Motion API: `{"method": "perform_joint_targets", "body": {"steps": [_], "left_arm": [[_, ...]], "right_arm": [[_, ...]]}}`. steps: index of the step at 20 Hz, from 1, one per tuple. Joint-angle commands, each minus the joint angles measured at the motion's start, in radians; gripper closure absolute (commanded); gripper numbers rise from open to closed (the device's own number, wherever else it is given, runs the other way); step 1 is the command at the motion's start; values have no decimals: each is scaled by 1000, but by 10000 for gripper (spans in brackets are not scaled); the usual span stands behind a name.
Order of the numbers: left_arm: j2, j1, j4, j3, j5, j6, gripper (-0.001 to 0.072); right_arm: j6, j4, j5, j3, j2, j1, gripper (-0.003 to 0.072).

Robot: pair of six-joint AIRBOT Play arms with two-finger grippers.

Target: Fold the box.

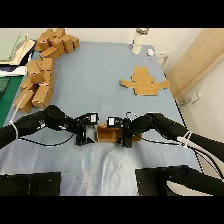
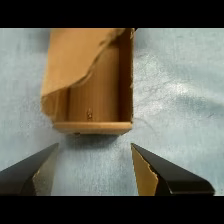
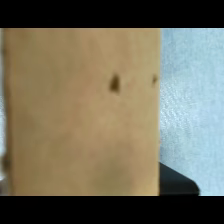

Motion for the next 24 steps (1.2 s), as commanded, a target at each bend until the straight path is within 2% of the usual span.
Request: {"method": "perform_joint_targets", "body": {"steps": [1, 10, 15, 24], "left_arm": [[-19, -41, -16, 0, 39, 5, 3], [-37, -69, -53, 43, 75, 5, 3], [-64, -69, -55, 43, 26, 5, 3], [-92, -81, -68, 43, 26, 5, 4]], "right_arm": [[0, 0, 0, 0, 0, 0, 171], [0, 0, 0, 0, 0, 0, 171], [0, 0, 0, 0, 0, 0, 171], [0, 0, 0, 0, 0, 0, 171]]}}
